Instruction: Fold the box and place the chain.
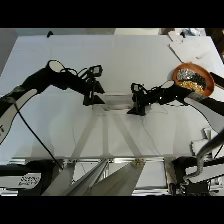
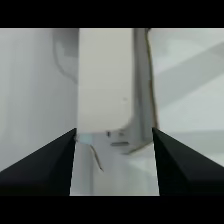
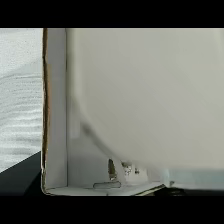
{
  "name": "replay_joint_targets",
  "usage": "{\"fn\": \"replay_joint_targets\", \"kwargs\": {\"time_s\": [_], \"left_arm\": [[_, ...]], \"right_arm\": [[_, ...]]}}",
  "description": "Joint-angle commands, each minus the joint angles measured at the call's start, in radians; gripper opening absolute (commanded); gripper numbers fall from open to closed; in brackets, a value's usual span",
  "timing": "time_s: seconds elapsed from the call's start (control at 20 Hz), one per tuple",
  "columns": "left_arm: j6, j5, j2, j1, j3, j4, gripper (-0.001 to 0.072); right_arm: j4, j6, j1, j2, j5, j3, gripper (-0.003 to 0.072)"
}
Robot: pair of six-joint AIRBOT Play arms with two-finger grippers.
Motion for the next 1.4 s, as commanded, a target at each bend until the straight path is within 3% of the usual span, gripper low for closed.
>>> {"fn": "replay_joint_targets", "kwargs": {"time_s": [0.0, 0.1, 0.15, 0.2, 0.25, 0.3, 0.45, 0.55, 0.8, 1.05, 1.35], "left_arm": [[-0.284, -0.191, 0.098, 0.037, 0.0, 0.041, 0.0531], [-0.391, -0.285, 0.127, 0.037, 0.0, 0.043, 0.0519], [-0.404, -0.299, 0.134, 0.036, 0.0, 0.037, 0.044], [-0.436, -0.31, 0.137, 0.031, 0.0, 0.023, 0.03], [-0.47, -0.323, 0.137, 0.024, 0.0, 0.025, 0.01], [-0.473, -0.329, 0.138, 0.014, 0.0, 0.044, 0.0004], [-0.472, -0.272, 0.122, -0.05, 0.0, 0.14, 0.0006], [-0.463, -0.166, 0.1, -0.099, 0.0, 0.161, 0.0007], [-0.399, 0.15, 0.019, -0.089, 0.0, -0.044, 0.0007], [-0.563, 0.414, -0.096, -0.073, 0.0, -0.081, 0.0006], [-0.784, 0.418, -0.225, -0.058, 0.0, -0.092, 0.0007]], "right_arm": [[0.0, 0.0, 0.001, 0.0, 0.0, 0.0, 0.0507], [0.001, 0.0, 0.001, 0.0, 0.0, 0.001, 0.0507], [0.001, 0.0, 0.001, 0.0, 0.0, 0.001, 0.0507], [0.001, 0.0, 0.001, 0.0, 0.0, 0.0, 0.0507], [0.001, 0.0, 0.001, 0.0, 0.0, 0.001, 0.0507], [0.001, 0.0, 0.001, 0.0, 0.0, 0.001, 0.0507], [0.001, 0.0, 0.001, 0.0, 0.0, 0.001, 0.0507], [0.001, 0.0, 0.001, 0.0, 0.0, 0.001, 0.0507], [0.001, 0.0, 0.001, 0.0, 0.0, 0.001, 0.0507], [0.001, 0.0, 0.001, 0.0, 0.0, 0.001, 0.0507], [0.001, 0.0, 0.001, 0.0, 0.0, 0.001, 0.0507]]}}
